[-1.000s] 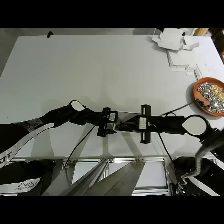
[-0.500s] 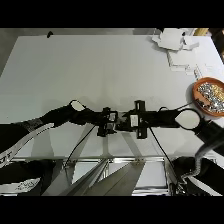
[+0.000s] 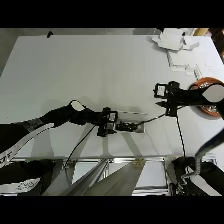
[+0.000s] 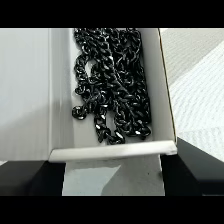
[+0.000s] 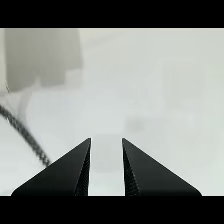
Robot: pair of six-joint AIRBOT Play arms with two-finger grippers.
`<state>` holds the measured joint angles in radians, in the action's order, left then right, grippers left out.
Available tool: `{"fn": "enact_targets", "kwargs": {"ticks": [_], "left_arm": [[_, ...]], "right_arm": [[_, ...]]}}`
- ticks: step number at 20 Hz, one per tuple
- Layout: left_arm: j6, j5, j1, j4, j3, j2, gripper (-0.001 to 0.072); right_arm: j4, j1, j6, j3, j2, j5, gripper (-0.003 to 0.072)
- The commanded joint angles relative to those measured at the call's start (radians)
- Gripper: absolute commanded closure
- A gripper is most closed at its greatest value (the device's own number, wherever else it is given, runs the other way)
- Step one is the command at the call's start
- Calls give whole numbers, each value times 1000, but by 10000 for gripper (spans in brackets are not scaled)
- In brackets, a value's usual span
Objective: Fold the box and place the chain.
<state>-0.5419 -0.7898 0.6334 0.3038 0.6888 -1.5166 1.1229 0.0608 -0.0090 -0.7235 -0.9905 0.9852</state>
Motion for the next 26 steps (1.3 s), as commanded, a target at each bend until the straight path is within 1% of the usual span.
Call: {"fn": "enact_targets", "kwargs": {"ticks": [1, 4, 8, 13, 18, 21, 23, 26], "left_arm": [[0, 0, 0, 0, 0, 0, 395], [0, 0, 0, 0, 0, 0, 395], [0, 0, 0, 0, 0, 0, 395], [0, 0, 0, 0, 0, 0, 395], [0, 0, 0, 0, 0, 0, 395], [0, 0, 0, 0, 0, 0, 395], [0, 0, 0, 0, 0, 0, 395], [0, 0, 0, 0, 0, 0, 395]], "right_arm": [[35, -74, -135, 47, -117, -10, 469], [41, -74, -185, 80, -181, -34, 470], [43, -74, -192, 80, -206, -56, 470], [48, -74, -207, 80, -210, -49, 470], [83, -72, -210, 80, -265, -39, 471], [101, -72, -210, 80, -264, -7, 474], [100, -72, -210, 80, -263, -1, 513], [100, -50, -209, 80, -262, 0, 513]]}}
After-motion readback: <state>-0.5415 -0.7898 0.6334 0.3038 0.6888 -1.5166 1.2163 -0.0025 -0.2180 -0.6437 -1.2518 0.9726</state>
